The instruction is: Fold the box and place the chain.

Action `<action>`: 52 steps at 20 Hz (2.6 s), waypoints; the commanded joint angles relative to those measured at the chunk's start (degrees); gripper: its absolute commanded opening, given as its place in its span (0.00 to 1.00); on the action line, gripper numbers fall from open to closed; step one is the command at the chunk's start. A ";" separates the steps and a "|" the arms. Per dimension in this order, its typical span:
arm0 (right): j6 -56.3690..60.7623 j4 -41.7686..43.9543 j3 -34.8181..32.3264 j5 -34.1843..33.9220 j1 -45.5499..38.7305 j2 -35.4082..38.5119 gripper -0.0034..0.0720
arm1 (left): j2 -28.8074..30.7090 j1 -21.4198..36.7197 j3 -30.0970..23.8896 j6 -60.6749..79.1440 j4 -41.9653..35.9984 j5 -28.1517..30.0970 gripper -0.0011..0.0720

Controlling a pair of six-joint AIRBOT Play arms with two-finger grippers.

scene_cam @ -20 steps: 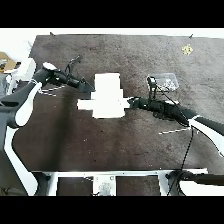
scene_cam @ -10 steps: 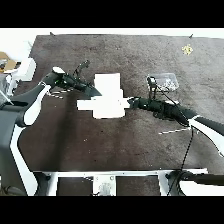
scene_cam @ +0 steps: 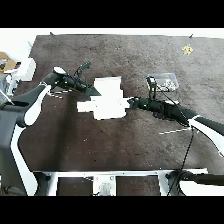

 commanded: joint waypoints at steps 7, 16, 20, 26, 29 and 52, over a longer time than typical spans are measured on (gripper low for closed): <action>-6.88 0.02 0.07 0.09 -6.01 5.66 0.54 | 0.17 0.00 2.97 15.96 1.60 1.42 0.03; -11.21 0.00 0.42 3.48 -10.36 7.56 0.54 | 0.09 0.00 4.83 27.58 1.64 8.28 0.03; -14.21 -0.02 0.42 5.73 -10.36 7.54 0.54 | -1.11 0.00 2.60 33.18 1.62 8.26 0.03; -21.00 -0.79 0.42 7.74 -10.14 7.43 0.54 | -1.79 0.00 -0.98 36.28 1.60 10.40 0.03; -28.02 -2.08 0.42 6.69 -8.61 7.43 0.72 | -1.73 0.00 -0.98 36.24 1.60 10.21 0.03; -33.92 -37.73 17.16 8.59 4.17 -10.05 0.88 | -1.73 0.00 -0.98 36.22 1.38 9.70 0.03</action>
